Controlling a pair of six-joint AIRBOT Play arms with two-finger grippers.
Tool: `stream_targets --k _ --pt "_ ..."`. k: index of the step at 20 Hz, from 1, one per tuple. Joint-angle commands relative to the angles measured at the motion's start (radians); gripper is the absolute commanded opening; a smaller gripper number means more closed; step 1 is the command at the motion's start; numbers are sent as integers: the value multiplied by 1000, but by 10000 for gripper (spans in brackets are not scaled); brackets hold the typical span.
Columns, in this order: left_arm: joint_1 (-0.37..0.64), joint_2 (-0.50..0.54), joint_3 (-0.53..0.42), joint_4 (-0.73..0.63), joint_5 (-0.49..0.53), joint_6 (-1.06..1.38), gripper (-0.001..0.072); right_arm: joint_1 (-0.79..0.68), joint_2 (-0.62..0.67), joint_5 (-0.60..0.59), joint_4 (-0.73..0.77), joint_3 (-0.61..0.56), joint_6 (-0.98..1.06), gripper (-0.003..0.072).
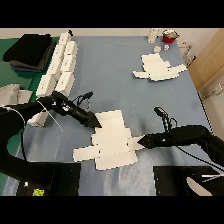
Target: Fold the box.
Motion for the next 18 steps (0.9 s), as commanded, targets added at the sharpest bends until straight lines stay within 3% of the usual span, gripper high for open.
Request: stream_targets --k 1,8,10,12,13,15,18 --pt "-13 -5 6 -1 -24 34 121 1 0 1 0 0 0 4" --pt "-36 -5 6 -3 -19 58 120 0 0 2 0 0 0 5" --pt "-47 -5 6 -3 -20 85 11 0 0 2 -2 0 0 5" --pt "-48 -5 7 -4 -14 100 11 0 0 2 -3 0 0 14" --pt "-48 -5 11 -4 -15 111 11 0 0 4 -9 1 0 69" --pt "-48 -5 21 -16 -24 112 11 0 0 7 -73 12 0 331" --pt "-48 0 51 -31 -86 231 7 -12 0 11 -294 71 84 336"
